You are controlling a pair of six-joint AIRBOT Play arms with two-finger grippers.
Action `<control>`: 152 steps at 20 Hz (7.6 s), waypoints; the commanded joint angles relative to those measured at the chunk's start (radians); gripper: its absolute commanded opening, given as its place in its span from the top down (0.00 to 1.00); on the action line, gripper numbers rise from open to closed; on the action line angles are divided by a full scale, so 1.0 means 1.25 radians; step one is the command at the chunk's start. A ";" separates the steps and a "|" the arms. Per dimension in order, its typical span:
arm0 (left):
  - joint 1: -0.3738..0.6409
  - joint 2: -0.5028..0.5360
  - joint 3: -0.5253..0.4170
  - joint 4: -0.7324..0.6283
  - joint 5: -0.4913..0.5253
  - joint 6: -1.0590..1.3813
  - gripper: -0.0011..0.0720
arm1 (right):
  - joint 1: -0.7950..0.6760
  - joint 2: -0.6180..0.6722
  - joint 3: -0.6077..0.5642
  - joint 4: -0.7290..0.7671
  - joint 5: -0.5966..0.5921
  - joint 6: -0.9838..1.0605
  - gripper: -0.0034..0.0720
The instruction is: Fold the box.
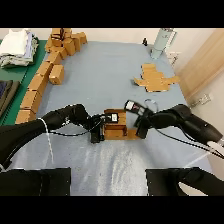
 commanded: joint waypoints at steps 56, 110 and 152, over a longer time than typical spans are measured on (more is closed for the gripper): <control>0.001 0.001 0.000 0.000 0.000 0.000 0.31 | 0.190 -0.264 0.191 -0.028 -0.132 1.004 0.33; 0.001 0.001 0.000 0.000 0.000 0.000 0.31 | 0.216 -0.340 0.261 -0.084 -0.249 1.133 0.35; 0.001 0.001 0.000 0.000 0.000 0.000 0.31 | -0.229 -0.566 0.414 0.755 -0.445 -0.043 0.95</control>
